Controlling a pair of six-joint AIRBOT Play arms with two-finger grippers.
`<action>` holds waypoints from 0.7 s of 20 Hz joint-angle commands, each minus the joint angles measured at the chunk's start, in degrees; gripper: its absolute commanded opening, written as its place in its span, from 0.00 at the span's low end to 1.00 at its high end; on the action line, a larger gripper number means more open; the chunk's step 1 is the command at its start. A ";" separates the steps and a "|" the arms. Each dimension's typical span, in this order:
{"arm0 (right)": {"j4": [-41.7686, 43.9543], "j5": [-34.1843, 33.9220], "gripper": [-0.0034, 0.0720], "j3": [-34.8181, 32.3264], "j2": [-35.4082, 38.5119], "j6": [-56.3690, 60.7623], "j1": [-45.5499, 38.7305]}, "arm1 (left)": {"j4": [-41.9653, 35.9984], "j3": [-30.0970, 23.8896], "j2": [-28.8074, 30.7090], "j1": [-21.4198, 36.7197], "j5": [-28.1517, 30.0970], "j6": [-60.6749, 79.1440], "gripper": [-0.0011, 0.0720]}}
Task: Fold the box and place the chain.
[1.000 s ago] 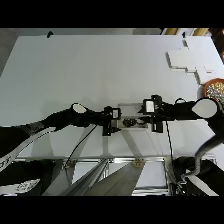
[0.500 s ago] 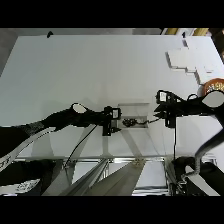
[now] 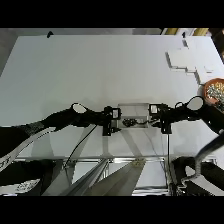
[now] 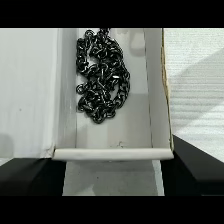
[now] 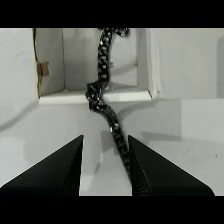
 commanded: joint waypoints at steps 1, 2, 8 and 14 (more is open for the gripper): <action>5.18 -4.79 0.47 -2.40 -0.44 -5.14 0.55 | 0.00 0.02 0.04 0.04 0.02 0.00 0.03; 6.38 -5.03 0.46 -2.97 -0.44 -7.34 0.55 | 0.00 0.02 0.04 0.04 0.02 0.00 0.03; 6.40 -3.76 0.30 -3.26 -0.31 -6.19 0.55 | 0.00 0.02 0.04 0.04 0.02 0.00 0.03; -7.93 -2.91 0.07 -3.26 9.09 10.27 0.55 | 0.02 0.02 0.04 0.04 0.02 0.02 0.03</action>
